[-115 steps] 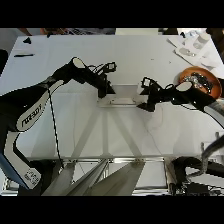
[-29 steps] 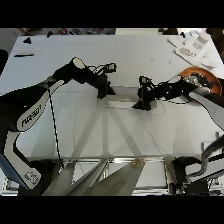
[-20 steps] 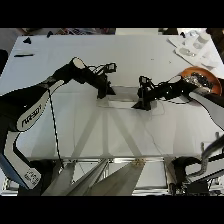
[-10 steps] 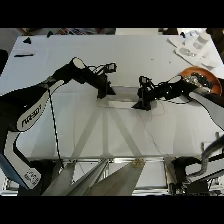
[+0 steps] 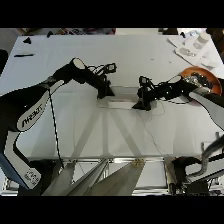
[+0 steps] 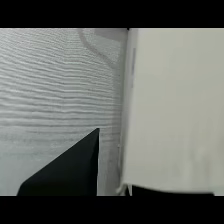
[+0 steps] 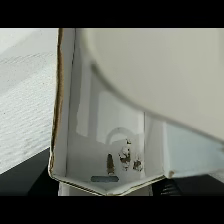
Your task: Fold the box and place the chain.
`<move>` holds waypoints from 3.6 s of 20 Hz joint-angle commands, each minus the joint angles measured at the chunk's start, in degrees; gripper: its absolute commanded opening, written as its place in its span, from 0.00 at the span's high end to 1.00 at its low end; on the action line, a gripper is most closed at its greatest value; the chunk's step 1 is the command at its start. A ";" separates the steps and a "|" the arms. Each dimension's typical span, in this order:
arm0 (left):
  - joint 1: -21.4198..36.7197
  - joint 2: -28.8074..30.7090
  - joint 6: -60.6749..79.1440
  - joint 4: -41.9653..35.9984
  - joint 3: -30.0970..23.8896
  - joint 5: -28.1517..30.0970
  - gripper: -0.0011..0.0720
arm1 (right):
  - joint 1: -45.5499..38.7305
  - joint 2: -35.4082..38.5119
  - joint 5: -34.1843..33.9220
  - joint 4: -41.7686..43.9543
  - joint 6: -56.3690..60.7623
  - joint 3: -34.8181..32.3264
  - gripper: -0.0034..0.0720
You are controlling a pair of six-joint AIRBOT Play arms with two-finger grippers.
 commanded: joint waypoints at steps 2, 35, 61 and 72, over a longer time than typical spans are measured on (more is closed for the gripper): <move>0.76 1.03 -0.07 -0.28 0.04 -1.73 0.69 | 0.04 0.00 -0.13 0.04 0.09 0.04 0.42; 0.74 5.46 -26.58 -4.17 0.04 14.78 0.97 | 0.04 -0.02 -0.13 0.07 0.09 0.04 0.42; 1.40 18.25 -28.06 18.69 0.04 -11.69 0.43 | 0.04 0.00 -0.13 0.07 0.09 0.04 0.42; -2.45 9.92 -13.18 20.72 -0.11 -5.11 0.03 | 0.04 0.00 -0.13 0.07 0.09 0.04 0.42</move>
